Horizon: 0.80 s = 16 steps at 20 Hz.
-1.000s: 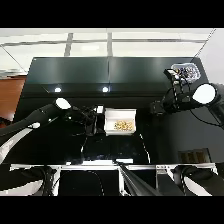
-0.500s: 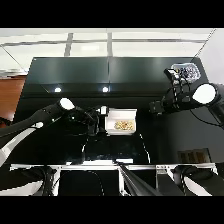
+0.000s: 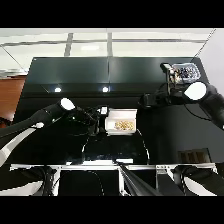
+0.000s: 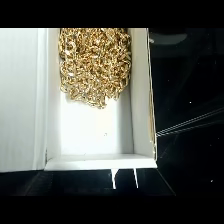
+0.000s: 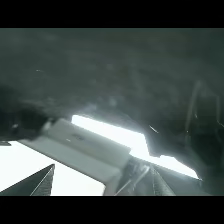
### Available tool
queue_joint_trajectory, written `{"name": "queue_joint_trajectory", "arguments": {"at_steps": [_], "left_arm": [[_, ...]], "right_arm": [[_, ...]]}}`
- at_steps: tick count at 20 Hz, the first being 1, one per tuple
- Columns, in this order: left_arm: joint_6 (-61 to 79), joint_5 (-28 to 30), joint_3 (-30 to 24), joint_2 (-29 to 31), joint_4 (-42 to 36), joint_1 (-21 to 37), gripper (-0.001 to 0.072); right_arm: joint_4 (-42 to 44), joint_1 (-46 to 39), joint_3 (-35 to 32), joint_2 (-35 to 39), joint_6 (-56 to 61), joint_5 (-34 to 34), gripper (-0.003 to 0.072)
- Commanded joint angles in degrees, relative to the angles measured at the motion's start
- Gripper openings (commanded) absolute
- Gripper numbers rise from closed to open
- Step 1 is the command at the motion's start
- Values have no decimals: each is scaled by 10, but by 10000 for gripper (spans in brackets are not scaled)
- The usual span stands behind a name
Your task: Fold the box and place the chain.
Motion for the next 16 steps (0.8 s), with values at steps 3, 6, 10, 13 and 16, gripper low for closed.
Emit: {"name": "queue_joint_trajectory", "arguments": {"at_steps": [3, 6, 10, 13, 16], "left_arm": [[-3, 14, 0, 0, 0, 0, 462], [-3, 14, 0, 0, 0, 0, 462], [-3, 14, 0, 0, 0, 0, 462], [-3, 14, 0, 0, 0, 0, 463], [-3, 13, 0, 0, 1, 0, 463]], "right_arm": [[94, 14, 6, -36, -317, 5, 686], [92, 14, 13, -36, -442, 90, 685], [87, 21, 13, -36, -514, 188, 686], [54, 55, 12, -36, -531, 192, 686], [47, 83, 12, -37, -546, 153, 686]]}}
